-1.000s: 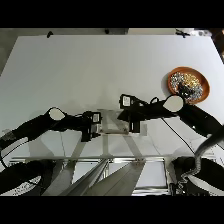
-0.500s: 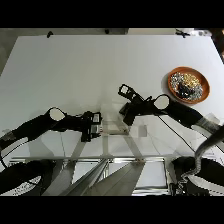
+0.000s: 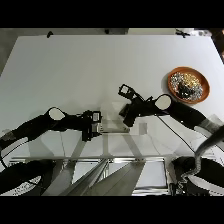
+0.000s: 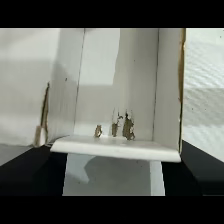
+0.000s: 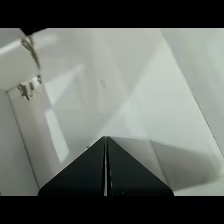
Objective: Fold the box and place the chain.
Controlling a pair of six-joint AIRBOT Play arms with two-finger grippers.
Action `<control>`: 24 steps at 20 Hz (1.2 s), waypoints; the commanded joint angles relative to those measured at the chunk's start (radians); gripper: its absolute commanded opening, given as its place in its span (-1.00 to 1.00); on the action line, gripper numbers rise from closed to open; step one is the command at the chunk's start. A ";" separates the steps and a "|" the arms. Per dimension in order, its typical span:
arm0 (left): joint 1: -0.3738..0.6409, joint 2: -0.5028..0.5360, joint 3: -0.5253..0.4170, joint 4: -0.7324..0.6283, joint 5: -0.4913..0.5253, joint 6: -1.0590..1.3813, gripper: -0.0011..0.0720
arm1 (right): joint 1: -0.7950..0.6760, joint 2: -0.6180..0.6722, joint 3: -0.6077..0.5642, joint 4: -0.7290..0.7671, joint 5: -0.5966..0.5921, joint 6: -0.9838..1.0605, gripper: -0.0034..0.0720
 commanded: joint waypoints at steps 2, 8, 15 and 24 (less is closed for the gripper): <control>0.000 0.001 0.000 -0.007 0.012 0.000 -0.24 | 0.000 0.129 0.007 -0.048 -0.008 -0.008 -0.89; 0.000 0.000 0.000 -0.006 0.028 -0.032 -0.24 | 0.000 0.212 0.003 -0.419 0.326 -0.008 -0.89; 0.000 0.001 0.000 -0.006 0.060 -0.060 -0.23 | 0.000 0.184 -0.043 -0.536 0.373 -0.066 -0.36; 0.000 0.001 0.000 -0.006 0.060 -0.060 -0.23 | 0.000 0.034 -0.043 -0.422 0.170 -0.159 -0.37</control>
